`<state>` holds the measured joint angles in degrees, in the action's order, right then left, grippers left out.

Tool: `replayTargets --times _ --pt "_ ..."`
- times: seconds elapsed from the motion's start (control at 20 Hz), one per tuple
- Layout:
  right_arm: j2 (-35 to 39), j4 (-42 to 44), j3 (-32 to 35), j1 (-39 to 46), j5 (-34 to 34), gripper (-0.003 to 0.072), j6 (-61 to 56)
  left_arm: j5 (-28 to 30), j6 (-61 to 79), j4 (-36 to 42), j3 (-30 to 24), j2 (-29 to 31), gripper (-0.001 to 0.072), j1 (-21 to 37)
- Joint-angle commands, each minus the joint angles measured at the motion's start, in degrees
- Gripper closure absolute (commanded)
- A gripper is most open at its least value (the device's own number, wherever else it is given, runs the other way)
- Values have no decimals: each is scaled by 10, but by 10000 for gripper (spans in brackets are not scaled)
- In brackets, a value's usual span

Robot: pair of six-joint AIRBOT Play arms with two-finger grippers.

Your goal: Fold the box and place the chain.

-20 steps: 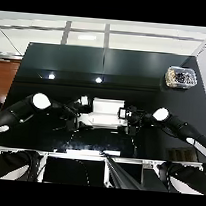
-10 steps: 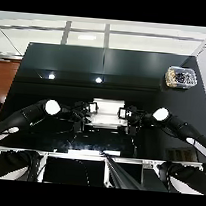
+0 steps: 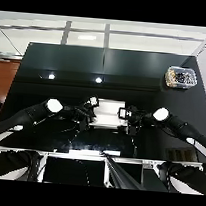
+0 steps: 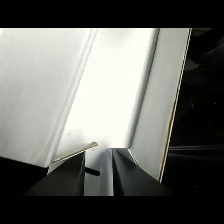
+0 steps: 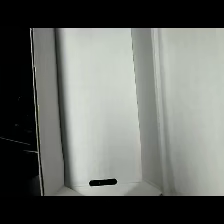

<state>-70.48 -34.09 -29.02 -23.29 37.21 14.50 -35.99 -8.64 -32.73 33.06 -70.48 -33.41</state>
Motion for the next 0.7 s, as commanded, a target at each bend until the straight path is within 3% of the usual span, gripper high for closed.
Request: replayTargets --times 0.0,0.05,0.1,0.2,0.25,0.3,0.4,0.5,0.65 --pt "0 0 0 0 0 255 0 -3 18 39 0 -12 495 2" --pt "0 0 0 0 0 255 0 -5 18 38 0 -12 537 2" --pt "0 0 0 0 0 255 0 -4 18 36 0 -12 532 2" --pt "0 0 0 0 0 255 0 -2 18 36 0 -12 270 2" --pt "0 0 0 0 0 255 0 -2 18 32 0 -12 329 2" --pt "0 0 0 0 0 255 0 -3 18 32 0 -12 466 2" --pt "0 0 0 0 0 255 0 -15 15 30 0 -10 468 3" --pt "0 0 0 0 0 255 0 -67 -15 -20 11 8 684 23" --pt "0 0 0 0 0 255 0 -138 -167 -136 29 76 686 85"
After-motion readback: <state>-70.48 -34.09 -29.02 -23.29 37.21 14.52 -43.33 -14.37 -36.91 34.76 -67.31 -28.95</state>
